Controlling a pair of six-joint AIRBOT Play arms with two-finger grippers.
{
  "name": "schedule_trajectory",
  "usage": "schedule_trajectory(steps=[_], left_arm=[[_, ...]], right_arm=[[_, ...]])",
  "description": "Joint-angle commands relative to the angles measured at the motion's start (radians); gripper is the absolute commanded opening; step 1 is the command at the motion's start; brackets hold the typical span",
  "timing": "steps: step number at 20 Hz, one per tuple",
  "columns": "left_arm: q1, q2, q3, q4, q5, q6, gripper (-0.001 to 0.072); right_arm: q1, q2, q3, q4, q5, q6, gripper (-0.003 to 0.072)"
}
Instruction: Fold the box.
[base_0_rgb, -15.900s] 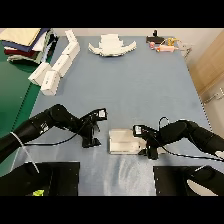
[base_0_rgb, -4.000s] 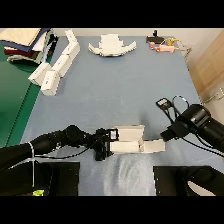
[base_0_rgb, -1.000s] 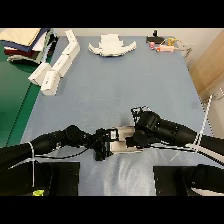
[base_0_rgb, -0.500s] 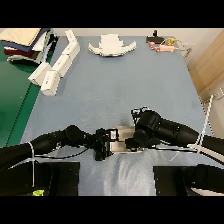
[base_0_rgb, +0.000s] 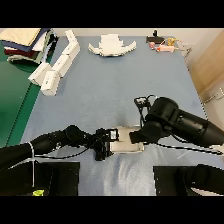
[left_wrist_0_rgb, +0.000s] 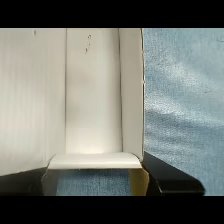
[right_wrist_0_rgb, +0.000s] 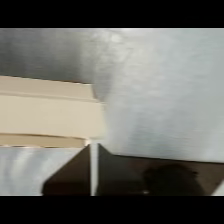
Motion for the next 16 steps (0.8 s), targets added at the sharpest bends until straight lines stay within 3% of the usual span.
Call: schedule_trajectory(steps=[1, 4, 6, 10, 13, 16], left_arm=[[0.001, 0.000, 0.000, 0.000, 0.000, 0.000, 0.0527], [0.001, 0.000, 0.000, 0.000, 0.000, 0.000, 0.0527], [0.000, 0.000, 0.000, 0.000, 0.000, 0.000, 0.0527], [0.001, 0.000, 0.000, 0.000, 0.000, 0.000, 0.0527], [0.000, 0.000, 0.000, 0.000, 0.000, 0.000, 0.0527], [0.001, 0.000, 0.000, 0.000, 0.000, 0.000, 0.0527]], right_arm=[[-0.066, 0.048, 0.021, -0.173, -0.162, -0.078, 0.0004], [-0.239, 0.033, 0.020, -0.133, -0.066, -0.214, 0.0003], [-0.376, 0.010, 0.020, -0.020, 0.047, -0.338, 0.0003], [-0.672, -0.101, 0.021, 0.410, 0.163, -0.647, 0.0003], [-0.804, -0.234, 0.021, 0.757, 0.107, -0.874, 0.0003], [-0.797, -0.341, 0.021, 0.904, -0.046, -1.043, 0.0004]])
